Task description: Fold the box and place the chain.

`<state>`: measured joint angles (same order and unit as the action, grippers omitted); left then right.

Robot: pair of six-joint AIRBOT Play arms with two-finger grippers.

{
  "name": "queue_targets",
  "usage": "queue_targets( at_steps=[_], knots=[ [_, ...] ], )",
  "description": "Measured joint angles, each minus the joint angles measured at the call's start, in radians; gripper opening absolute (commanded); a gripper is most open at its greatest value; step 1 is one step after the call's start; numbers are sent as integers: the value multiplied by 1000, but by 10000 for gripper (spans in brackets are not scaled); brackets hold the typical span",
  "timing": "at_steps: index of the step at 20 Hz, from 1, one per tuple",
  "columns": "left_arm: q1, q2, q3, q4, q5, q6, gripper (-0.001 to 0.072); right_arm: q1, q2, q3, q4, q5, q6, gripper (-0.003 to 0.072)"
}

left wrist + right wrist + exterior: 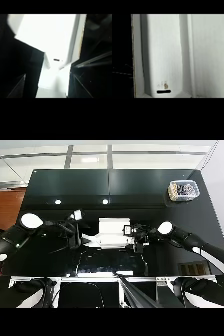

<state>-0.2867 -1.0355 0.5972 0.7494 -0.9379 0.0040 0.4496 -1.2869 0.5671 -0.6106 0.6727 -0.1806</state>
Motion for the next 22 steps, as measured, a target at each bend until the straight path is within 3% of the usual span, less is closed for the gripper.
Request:
queue_targets(
  at_steps=[5, 6, 7, 8, 9, 11, 14, 16, 22],
  knots=[
    [-87, -85, 9, 64, 95, 57, 682, 0, 0, 0, 0, 0, 0, 227],
    [-99, -101, 13, 65, 98, 62, 646, 0, 0, 0, 0, 0, 0, 227],
    [-110, -114, 16, 64, 98, 68, 562, 0, 0, 0, 0, 0, 0, 227],
    [-119, -125, 18, 62, 100, 71, 548, 0, 0, 0, 0, 0, 0, 227],
    [-129, -133, 20, 51, 101, 78, 478, 0, 0, 0, 0, 0, 0, 227],
    [-149, -146, 22, 32, 109, 97, 228, 0, 0, 0, 0, 0, 0, 227],
    [-171, -161, 24, 19, 118, 114, 214, 0, 0, 0, 0, 0, 0, 227],
    [-178, -167, 26, 12, 126, 117, 153, 0, 0, 0, 0, 0, 0, 227],
    [-193, -201, 26, -76, 154, 122, 160, 0, 0, 0, 0, 0, 1, 226]
  ],
)
